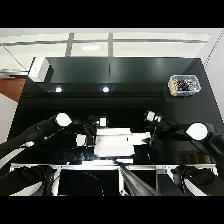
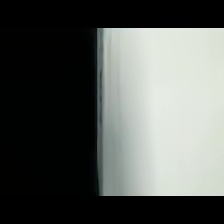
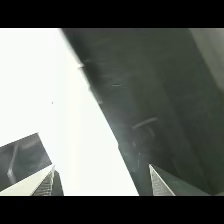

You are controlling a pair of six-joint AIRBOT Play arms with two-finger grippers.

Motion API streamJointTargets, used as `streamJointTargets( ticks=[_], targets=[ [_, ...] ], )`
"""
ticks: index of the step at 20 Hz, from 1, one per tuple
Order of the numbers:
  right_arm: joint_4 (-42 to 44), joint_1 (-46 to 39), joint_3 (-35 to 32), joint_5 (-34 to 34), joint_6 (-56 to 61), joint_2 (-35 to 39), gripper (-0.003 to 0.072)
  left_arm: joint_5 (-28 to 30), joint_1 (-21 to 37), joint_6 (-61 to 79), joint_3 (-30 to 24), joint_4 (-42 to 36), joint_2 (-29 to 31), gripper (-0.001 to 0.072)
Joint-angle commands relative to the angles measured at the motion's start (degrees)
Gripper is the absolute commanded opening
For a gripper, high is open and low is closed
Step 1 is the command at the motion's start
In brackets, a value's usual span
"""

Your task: Fold the box and place the chain.

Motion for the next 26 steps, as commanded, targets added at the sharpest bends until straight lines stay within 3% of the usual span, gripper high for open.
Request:
streamJointTargets(
  ticks=[1,9,26],
  targets=[
    [1.6,5.6,-1.0,1.7,-5.4,-1.9,0.0704,0.2,0.0,-0.2,0.2,0.5,-0.1,0.0023],
    [3.1,13.2,-1.1,1.5,-10.6,-7.1,0.0703,0.2,0.0,-0.1,0.2,0.5,-0.1,0.0023],
    [9.6,19.3,-1.1,-8.3,-15.7,-12.2,0.0703,0.1,0.0,-0.2,0.2,0.4,-0.4,0.0023]
  ],
)
